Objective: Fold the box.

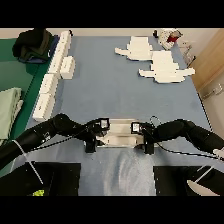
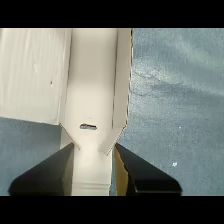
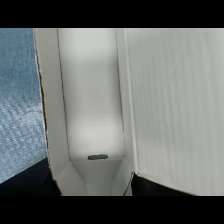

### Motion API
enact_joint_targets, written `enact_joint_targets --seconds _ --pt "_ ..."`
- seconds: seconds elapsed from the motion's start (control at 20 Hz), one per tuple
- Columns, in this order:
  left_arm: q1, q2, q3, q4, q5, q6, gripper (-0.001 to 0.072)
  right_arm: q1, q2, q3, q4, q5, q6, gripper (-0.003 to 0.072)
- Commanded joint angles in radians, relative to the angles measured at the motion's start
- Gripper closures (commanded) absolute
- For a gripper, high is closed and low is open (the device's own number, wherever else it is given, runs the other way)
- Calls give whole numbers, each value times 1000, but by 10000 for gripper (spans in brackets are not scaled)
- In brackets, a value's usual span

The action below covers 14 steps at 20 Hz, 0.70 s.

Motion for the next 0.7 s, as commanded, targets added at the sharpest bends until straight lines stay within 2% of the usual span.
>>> enact_joint_targets --seconds 0.0,0.05,0.1,0.35,0.65 --pt "-25 -26 4 -37 39 65 386 1 0 0 0 0 0 178" --pt "-29 -27 4 -36 43 67 540 1 0 0 0 0 0 177" --pt "-34 -27 4 -37 44 76 602 1 0 0 0 0 0 178" --pt "-76 -28 4 -126 131 149 604 1 0 0 0 0 0 178" --pt "-81 -65 4 -152 124 154 603 1 0 0 0 0 0 177"
